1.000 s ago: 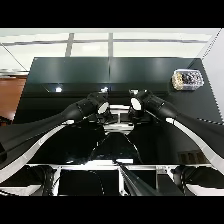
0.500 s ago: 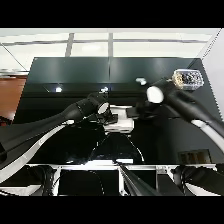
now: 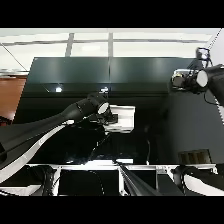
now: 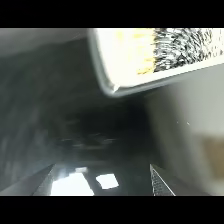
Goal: Fold the box and place the chain.
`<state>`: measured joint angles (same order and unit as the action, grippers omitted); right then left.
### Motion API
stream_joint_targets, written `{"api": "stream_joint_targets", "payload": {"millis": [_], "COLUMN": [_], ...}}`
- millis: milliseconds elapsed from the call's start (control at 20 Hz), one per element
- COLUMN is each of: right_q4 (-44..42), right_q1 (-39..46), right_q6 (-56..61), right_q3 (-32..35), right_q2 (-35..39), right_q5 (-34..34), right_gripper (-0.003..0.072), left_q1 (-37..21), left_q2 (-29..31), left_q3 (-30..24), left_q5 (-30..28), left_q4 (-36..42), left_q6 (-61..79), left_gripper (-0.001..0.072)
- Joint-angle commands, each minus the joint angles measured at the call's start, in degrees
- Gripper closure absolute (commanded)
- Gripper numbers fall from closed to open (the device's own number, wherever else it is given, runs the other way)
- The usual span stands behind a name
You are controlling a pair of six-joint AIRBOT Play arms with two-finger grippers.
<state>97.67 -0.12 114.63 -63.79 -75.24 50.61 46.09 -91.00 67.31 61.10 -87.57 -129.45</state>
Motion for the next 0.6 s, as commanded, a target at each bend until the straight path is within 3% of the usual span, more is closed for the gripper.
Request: {"api": "stream_joint_targets", "payload": {"millis": [0, 150, 200, 300, 550], "right_q4": [-15.6, -19.8, -19.6, -19.7, -22.3], "right_q1": [11.7, 14.1, 14.1, 14.1, 14.0], "right_q6": [-0.6, 0.6, 1.1, 3.3, 8.9], "right_q3": [-8.4, -23.9, -28.4, -35.2, -38.9], "right_q2": [-11.5, -21.9, -24.7, -29.8, -35.4], "right_q5": [-4.3, 4.3, 7.0, 11.4, 12.9], "right_gripper": [-0.0015, -0.0008, 0.0067, 0.0067, 0.0093], "left_q1": [0.0, 0.0, 0.0, 0.0, -0.2], "left_q2": [0.0, 0.0, 0.0, 0.0, 0.0], "left_q3": [0.0, 0.0, 0.0, 0.0, 0.0], "left_q5": [-0.3, -0.3, -0.3, -0.5, -0.9], "left_q4": [0.0, 0.0, 0.0, 0.0, 0.0], "left_q6": [0.0, 0.0, 0.0, 0.0, 0.0], "left_gripper": [0.0682, 0.0683, 0.0683, 0.0683, 0.0683]}}
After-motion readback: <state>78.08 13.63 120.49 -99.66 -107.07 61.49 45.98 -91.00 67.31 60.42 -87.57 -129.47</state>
